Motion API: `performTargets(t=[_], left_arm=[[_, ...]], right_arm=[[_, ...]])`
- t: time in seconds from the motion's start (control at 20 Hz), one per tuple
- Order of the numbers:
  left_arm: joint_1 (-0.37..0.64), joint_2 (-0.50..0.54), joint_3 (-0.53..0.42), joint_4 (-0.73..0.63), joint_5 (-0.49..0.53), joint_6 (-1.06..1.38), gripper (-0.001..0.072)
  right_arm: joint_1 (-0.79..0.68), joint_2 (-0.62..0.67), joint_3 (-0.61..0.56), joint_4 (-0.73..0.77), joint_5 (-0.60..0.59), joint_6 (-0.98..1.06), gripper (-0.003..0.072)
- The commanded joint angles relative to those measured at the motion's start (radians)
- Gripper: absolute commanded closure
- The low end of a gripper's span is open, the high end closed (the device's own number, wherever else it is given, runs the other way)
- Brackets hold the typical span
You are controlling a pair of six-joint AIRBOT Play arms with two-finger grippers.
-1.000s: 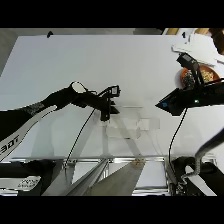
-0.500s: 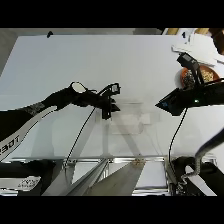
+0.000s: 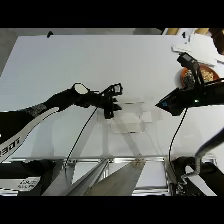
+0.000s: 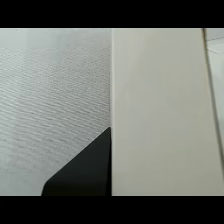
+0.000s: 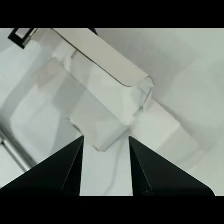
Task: Fold the box and place the chain.
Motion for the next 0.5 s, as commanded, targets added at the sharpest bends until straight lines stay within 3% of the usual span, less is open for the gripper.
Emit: performTargets(t=[0.0,0.45], left_arm=[[-0.002,0.000,-0.001,0.006,0.004,-0.002,0.0701],[-0.002,0.001,-0.001,0.006,0.004,-0.002,0.0701]], right_arm=[[0.000,0.000,0.001,0.000,0.000,0.000,0.0368],[0.000,0.000,0.001,-0.016,0.039,-0.007,0.0369]])
